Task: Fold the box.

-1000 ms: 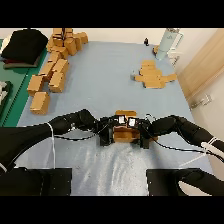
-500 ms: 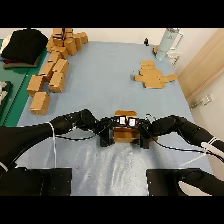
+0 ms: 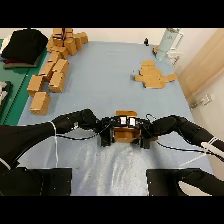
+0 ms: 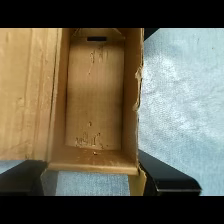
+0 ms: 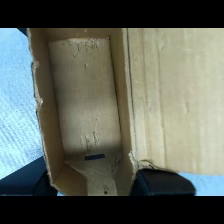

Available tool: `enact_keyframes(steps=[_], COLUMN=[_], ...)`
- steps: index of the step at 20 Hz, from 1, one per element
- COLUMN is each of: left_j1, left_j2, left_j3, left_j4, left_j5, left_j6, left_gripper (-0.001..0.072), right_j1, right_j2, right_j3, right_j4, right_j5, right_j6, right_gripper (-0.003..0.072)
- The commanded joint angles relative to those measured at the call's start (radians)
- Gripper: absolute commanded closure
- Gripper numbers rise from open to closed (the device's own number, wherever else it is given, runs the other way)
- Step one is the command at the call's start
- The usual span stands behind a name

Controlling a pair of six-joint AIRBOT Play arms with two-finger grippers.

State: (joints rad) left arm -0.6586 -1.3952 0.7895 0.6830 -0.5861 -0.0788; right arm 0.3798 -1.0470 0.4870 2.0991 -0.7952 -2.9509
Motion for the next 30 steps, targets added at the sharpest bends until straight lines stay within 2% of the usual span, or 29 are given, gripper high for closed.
enact_keyframes(steps=[1,26,28,29,30], left_j1=[-0.001,-0.001,-0.001,-0.001,-0.001], left_j2=[-0.001,0.0,0.0,0.0,0.0], left_j3=[0.001,0.001,0.001,0.001,0.001], left_j4=[0.016,0.016,0.016,0.016,0.016], left_j5=[-0.016,-0.016,-0.016,-0.016,-0.016], left_j6=[0.0,0.0,0.0,0.0,0.0], left_gripper=[0.0297,0.0298,0.0298,0.0298,0.0298], right_j1=[0.0,0.0,0.0,0.0,0.0], right_j2=[0.001,0.001,0.001,0.001,0.002], right_j3=[0.001,0.001,0.001,0.001,0.001], right_j4=[-0.001,0.0,-0.001,-0.005,-0.024], right_j5=[0.001,0.0,-0.029,-0.041,-0.048], right_j6=[0.0,0.0,0.0,0.0,0.001], right_gripper=[0.0182,0.0182,0.0182,0.0147,-0.0022])
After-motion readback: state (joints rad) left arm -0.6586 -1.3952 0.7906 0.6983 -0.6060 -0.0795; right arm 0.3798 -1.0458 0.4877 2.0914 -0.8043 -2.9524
